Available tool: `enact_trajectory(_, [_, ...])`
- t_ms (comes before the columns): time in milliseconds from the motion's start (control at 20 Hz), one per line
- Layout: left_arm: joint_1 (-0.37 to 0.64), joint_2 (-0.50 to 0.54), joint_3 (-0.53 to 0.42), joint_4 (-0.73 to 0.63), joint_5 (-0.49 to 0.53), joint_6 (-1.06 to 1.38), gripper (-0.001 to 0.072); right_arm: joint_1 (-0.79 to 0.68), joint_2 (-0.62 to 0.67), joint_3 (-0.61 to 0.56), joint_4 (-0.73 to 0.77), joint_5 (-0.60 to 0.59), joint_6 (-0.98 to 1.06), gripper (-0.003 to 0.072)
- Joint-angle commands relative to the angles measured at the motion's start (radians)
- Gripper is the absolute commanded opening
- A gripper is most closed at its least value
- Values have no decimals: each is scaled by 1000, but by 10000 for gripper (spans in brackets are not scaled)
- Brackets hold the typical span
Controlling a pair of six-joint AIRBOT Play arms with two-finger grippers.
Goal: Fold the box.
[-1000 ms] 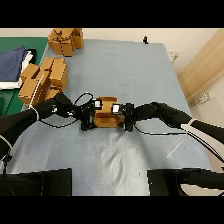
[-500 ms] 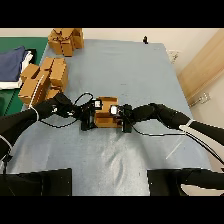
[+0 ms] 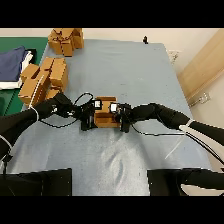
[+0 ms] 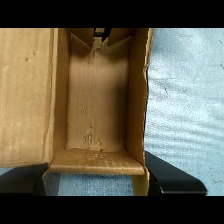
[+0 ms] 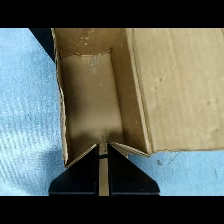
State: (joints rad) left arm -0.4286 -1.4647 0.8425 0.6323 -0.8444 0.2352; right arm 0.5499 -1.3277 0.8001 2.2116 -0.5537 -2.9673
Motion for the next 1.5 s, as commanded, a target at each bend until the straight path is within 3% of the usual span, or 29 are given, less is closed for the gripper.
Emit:
enact_trajectory(0, [0,-1,0,0,0,0,282,1,-1,1,8,-12,0,82])
enact_trajectory(150, [0,-1,0,0,0,0,282,1,-1,1,20,-23,0,111])
enact_trajectory(200, [0,-1,0,0,0,0,282,1,-1,1,24,-24,0,193])
enact_trajectory(250, [0,-1,0,0,-1,0,282,0,-1,1,37,-24,0,362])
enact_trajectory(300, [0,-1,0,0,-1,0,282,0,-1,1,42,-24,1,460])
enact_trajectory(650, [0,-1,0,0,-1,0,282,0,-1,1,49,-24,24,429])
enact_trajectory(700, [0,-1,0,0,-1,0,282,0,-1,1,49,-24,36,342])
enact_trajectory(800, [0,-1,0,0,-1,0,282,0,-1,1,49,-24,37,74])
enact_trajectory(850, [0,-1,0,0,-1,0,282,0,-1,0,49,-24,37,53])
enact_trajectory(950, [0,-1,0,0,-1,0,282,-2,0,1,47,-25,62,99])
enact_trajectory(1050, [0,-1,0,0,-2,0,282,-23,4,1,3,-40,187,402])
enact_trajectory(1200, [0,-1,0,0,-4,0,281,-96,49,1,-52,-187,436,422])
enact_trajectory(1350, [0,-1,0,0,-3,0,282,-146,164,1,-46,-324,502,415])
enact_trajectory(1450, [0,-1,0,0,-3,0,282,-172,260,0,-58,-346,541,411])
